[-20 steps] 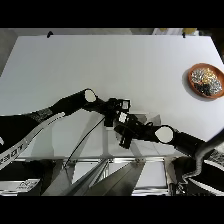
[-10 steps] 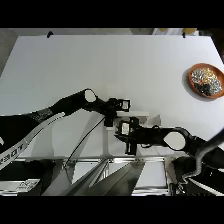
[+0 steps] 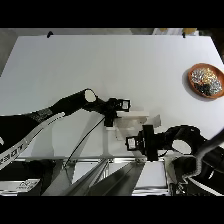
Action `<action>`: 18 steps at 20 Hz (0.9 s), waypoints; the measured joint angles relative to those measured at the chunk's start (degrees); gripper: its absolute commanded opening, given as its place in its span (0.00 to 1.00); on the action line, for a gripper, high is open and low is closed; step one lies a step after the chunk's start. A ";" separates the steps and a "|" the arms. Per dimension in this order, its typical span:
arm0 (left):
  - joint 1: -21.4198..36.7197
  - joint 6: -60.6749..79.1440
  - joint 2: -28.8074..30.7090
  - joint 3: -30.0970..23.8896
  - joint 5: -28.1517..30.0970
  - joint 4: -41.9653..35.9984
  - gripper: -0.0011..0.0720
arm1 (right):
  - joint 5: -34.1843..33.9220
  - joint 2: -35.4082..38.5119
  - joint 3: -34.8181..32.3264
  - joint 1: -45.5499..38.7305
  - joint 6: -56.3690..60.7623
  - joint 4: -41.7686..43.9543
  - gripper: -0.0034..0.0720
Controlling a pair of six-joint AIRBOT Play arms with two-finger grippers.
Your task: Fold the box and place the chain.
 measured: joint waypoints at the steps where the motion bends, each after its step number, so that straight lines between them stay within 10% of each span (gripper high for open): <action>1: -0.02 0.00 0.00 0.00 -0.02 0.00 0.03 | 0.63 0.11 -0.52 -1.53 0.11 -0.94 0.79; 5: 0.00 0.00 0.00 0.00 0.00 0.00 0.03 | -0.39 1.09 -1.95 -6.43 0.26 -3.41 0.95; 18: 0.00 0.00 0.00 0.00 0.00 0.00 0.03 | -11.65 4.74 -5.84 -11.08 -3.30 -4.46 0.95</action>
